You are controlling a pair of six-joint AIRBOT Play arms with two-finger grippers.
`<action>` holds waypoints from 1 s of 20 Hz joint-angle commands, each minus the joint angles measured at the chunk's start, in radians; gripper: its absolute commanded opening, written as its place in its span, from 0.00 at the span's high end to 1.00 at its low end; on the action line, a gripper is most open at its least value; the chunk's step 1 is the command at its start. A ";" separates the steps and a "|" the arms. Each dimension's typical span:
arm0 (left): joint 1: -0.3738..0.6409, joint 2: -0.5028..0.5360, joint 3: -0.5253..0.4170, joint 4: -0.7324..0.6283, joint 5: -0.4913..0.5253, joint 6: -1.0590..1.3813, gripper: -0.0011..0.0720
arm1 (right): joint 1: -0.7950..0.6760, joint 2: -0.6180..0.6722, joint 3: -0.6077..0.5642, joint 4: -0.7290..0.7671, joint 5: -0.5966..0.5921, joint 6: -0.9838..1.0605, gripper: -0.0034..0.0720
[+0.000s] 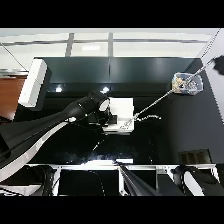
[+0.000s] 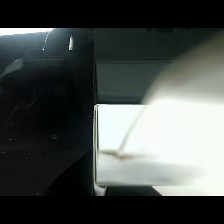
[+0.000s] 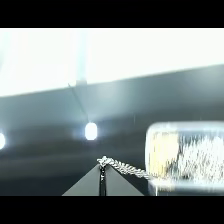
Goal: Fold the box and place the chain.
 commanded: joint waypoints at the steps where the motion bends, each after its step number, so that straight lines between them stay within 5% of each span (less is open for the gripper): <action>1: 0.000 0.000 0.000 0.000 0.000 0.000 0.94 | 0.001 0.036 0.113 0.029 0.014 -0.010 0.93; 7: 0.000 0.000 0.000 0.000 0.000 0.000 0.94 | 0.003 0.036 0.278 0.295 0.047 -0.146 0.93; 13: 0.000 0.000 0.000 0.000 0.000 0.000 0.94 | 0.003 0.035 0.298 0.508 0.216 -0.227 0.93; 20: 0.000 0.000 0.000 0.000 0.000 0.000 0.94 | 0.010 0.035 0.096 0.632 0.466 -0.249 0.93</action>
